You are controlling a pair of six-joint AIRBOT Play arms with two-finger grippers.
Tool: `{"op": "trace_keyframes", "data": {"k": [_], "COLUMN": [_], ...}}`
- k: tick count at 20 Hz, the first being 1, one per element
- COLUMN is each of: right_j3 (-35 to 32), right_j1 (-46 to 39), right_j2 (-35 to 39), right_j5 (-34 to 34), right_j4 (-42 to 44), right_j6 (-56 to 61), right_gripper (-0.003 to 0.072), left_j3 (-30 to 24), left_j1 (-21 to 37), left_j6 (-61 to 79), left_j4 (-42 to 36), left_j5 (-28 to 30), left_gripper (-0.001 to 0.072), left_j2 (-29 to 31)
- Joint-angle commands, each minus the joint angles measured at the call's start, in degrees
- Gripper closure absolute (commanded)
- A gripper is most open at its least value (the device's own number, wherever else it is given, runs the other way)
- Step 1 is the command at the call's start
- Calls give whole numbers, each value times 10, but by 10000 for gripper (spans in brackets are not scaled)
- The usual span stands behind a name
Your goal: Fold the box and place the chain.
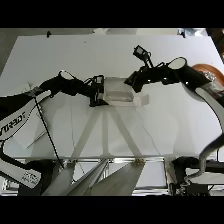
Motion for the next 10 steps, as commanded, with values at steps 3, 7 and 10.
{"op": "trace_keyframes", "data": {"k": [3,7,10], "right_j3": [0,-1,-1], "right_j1": [-17,-16,-16], "right_j2": [45,42,19], "right_j5": [83,95,96], "right_j4": [-214,-293,-287], "right_j6": [4,-6,-64], "right_gripper": [672,437,372], "left_j3": [0,0,0], "left_j1": [0,0,0], "left_j6": [0,0,0], "left_j4": [0,0,0], "left_j5": [0,-1,-1], "left_gripper": [383,383,383], "left_j2": [0,0,0]}}
